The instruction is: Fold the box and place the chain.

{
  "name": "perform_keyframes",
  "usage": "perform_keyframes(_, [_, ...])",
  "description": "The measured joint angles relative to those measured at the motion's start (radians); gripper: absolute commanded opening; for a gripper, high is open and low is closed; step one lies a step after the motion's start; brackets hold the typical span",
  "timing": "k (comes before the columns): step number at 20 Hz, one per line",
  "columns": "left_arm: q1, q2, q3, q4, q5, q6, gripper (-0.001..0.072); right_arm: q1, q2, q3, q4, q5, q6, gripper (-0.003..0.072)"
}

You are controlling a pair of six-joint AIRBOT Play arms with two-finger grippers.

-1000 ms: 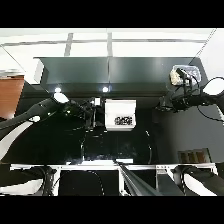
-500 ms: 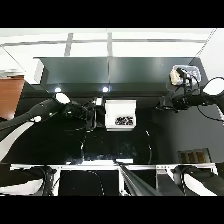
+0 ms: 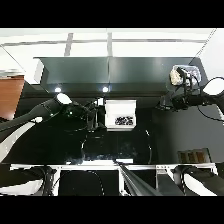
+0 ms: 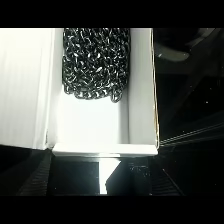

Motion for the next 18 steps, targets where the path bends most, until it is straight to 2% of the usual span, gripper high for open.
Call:
perform_keyframes(7, [-0.017, 0.0, 0.0, 0.001, 0.038, -0.023, 0.068, 0.0, 0.0, 0.0, 0.0, -0.027, 0.0, 0.0324])
perform_keyframes(8, [-0.02, 0.0, 0.0, 0.003, 0.042, -0.024, 0.062, 0.0, 0.0, 0.0, 0.0, -0.034, 0.0, 0.0324])
perform_keyframes(9, [-0.023, 0.0, 0.0, 0.004, 0.043, -0.027, 0.0488, 0.001, 0.0, 0.0, 0.0, -0.039, 0.0, 0.0325])
perform_keyframes(10, [-0.026, 0.0, 0.0, 0.006, 0.047, -0.026, 0.0386, 0.001, 0.0, 0.0, 0.0, -0.047, 0.0, 0.0324])
perform_keyframes(11, [-0.028, 0.0, 0.0, 0.007, 0.049, -0.026, 0.0351, 0.001, 0.0, 0.0, 0.001, -0.055, 0.0, 0.0325])
perform_keyframes(12, [-0.03, 0.0, 0.0, 0.009, 0.051, -0.026, 0.035, 0.001, 0.0, 0.0, 0.005, -0.068, 0.0, 0.0333])
perform_keyframes(13, [-0.032, 0.0, 0.0, 0.012, 0.052, -0.026, 0.0349, 0.002, 0.0, 0.0, 0.012, -0.084, 0.0, 0.0603])
perform_keyframes(14, [-0.035, 0.0, 0.0, 0.016, 0.053, -0.026, 0.0349, 0.005, -0.002, 0.0, 0.02, -0.107, 0.0, 0.072])
perform_keyframes(18, [-0.045, 0.0, 0.001, 0.032, 0.054, -0.027, 0.0349, 0.061, -0.037, 0.0, 0.103, -0.235, -0.015, 0.072])
